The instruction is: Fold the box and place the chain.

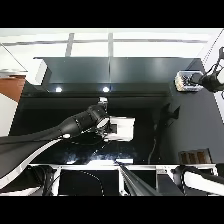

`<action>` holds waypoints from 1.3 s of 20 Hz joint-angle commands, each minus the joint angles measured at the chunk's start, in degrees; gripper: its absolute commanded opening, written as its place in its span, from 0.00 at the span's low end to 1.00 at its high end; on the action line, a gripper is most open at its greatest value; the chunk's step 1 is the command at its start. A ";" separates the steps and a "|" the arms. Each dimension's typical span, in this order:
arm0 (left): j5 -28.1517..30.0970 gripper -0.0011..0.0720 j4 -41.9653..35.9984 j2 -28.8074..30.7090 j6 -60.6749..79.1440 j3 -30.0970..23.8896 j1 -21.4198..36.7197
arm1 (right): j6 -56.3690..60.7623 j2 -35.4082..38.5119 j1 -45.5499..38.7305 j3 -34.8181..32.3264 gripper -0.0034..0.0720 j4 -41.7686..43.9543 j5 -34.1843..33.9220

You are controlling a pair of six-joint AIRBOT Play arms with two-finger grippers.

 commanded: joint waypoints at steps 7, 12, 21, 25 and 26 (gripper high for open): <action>0.02 0.06 0.00 -0.07 0.07 0.04 0.00 | -6.86 -25.03 -4.72 23.02 0.83 10.58 -0.66; -0.04 0.06 -0.04 -0.07 0.07 0.04 0.00 | -8.28 -27.63 -4.72 23.41 0.83 12.46 -0.17; -0.04 0.06 -1.29 -0.07 0.07 0.04 0.00 | -12.72 -26.40 -4.79 29.42 0.10 13.14 11.89; -0.07 0.06 -1.29 -0.07 0.07 0.04 -0.02 | -15.96 -19.50 -4.79 31.43 0.10 13.35 13.88; -0.07 0.06 -1.29 -0.07 0.07 0.04 0.00 | -16.15 -17.49 -4.90 31.45 0.10 13.49 14.12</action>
